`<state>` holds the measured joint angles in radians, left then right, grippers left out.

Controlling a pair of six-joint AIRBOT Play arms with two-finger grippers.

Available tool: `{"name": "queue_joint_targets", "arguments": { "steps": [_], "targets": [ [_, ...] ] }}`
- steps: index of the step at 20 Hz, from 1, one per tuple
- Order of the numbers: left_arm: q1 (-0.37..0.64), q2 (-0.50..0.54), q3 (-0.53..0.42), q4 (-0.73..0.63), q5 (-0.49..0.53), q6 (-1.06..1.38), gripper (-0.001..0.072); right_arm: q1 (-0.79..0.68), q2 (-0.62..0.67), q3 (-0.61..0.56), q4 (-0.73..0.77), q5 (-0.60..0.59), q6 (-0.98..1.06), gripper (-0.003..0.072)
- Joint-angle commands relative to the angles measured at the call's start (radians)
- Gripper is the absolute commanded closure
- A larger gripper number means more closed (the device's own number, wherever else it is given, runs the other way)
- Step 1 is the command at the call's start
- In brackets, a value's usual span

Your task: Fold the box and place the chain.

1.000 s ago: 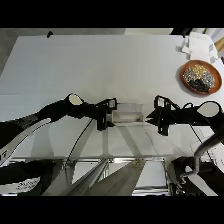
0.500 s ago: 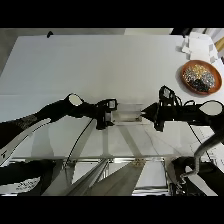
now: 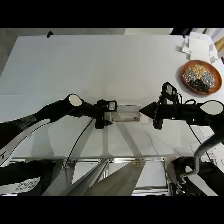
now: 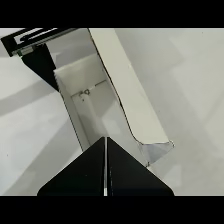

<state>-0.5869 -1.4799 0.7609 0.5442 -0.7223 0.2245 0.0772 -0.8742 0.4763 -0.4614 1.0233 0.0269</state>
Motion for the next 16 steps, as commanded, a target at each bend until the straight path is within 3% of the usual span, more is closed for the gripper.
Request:
{"name": "queue_joint_targets", "arguments": {
  "steps": [1, 4, 7, 9, 13, 16],
  "targets": [
    [0.0, -0.008, 0.0, 0.007, 0.008, -0.001, 0.0697, 0.006, -0.018, 0.001, 0.028, -0.029, 0.026, 0.0671],
    [-0.001, -0.008, 0.0, 0.006, 0.007, -0.001, 0.0697, 0.104, -0.039, 0.001, 0.056, -0.172, 0.048, 0.0671],
    [-0.001, -0.008, 0.0, 0.006, 0.001, -0.001, 0.0697, 0.221, -0.059, 0.001, 0.048, -0.488, 0.129, 0.0671],
    [-0.001, -0.008, 0.0, 0.006, 0.0, -0.001, 0.0697, 0.232, -0.111, 0.001, 0.047, -0.612, 0.201, 0.0671],
    [0.0, -0.008, 0.0, 0.006, 0.0, -0.001, 0.0697, 0.232, -0.246, 0.001, 0.038, -0.632, 0.258, 0.0671],
    [0.0, -0.008, 0.0, 0.006, 0.0, -0.001, 0.0697, 0.232, -0.272, 0.001, 0.013, -0.583, 0.257, 0.0671]
  ]
}}
